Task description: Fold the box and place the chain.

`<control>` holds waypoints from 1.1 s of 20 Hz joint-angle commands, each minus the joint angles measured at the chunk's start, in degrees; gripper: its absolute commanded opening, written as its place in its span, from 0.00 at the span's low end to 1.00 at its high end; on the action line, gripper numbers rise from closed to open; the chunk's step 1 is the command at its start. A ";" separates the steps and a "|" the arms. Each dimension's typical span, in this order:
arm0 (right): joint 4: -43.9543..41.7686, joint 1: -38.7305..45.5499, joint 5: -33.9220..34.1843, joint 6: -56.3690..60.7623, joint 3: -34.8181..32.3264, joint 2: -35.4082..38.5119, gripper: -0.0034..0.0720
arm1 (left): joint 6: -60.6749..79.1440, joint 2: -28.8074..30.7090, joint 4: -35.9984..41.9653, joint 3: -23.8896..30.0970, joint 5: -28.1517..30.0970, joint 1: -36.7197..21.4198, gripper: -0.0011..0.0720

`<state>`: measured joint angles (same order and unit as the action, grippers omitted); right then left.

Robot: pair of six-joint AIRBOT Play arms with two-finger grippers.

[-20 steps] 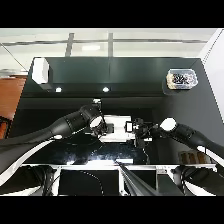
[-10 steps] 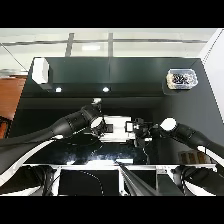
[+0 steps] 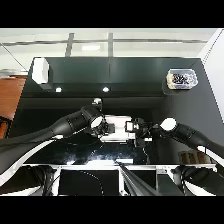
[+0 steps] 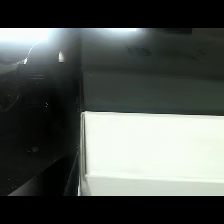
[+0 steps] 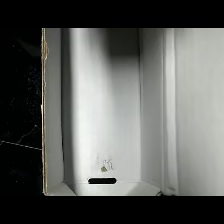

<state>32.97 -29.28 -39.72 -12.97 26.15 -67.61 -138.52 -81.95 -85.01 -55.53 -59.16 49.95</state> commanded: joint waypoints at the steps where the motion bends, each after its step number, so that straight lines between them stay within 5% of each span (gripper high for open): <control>1: 0.04 -0.02 -0.09 -0.09 -0.02 -0.02 0.59 | 0.15 0.00 -0.37 -0.02 -1.31 -0.07 0.45; 7: 0.02 -0.02 -0.09 -0.09 -0.02 -0.02 0.59 | 0.28 0.00 -1.16 -0.02 -1.33 -0.04 0.35; 9: 0.02 -0.02 -0.09 -0.09 -0.02 -0.02 0.59 | 0.42 0.00 -1.33 -0.02 -1.33 -0.07 0.05; 13: 0.02 -0.02 -0.31 2.62 -0.02 0.07 0.60 | 0.74 0.00 -1.31 -0.02 -1.36 -0.02 0.05; 14: 0.07 0.00 -0.37 5.07 0.15 0.31 0.72 | 0.79 0.00 -1.31 -0.02 -1.36 -0.02 0.05; 15: 0.33 0.00 -0.50 5.51 0.26 0.81 1.00 | 1.38 0.00 -1.33 -0.02 -1.33 -0.02 0.05; 19: 7.15 0.13 -2.21 11.19 0.74 6.16 0.98 | 3.41 0.00 -1.53 -0.02 -1.46 -0.02 0.05; 22: 20.41 0.17 -6.40 15.89 0.74 9.75 0.98 | 4.83 0.00 -1.60 -0.02 -1.55 -0.02 0.05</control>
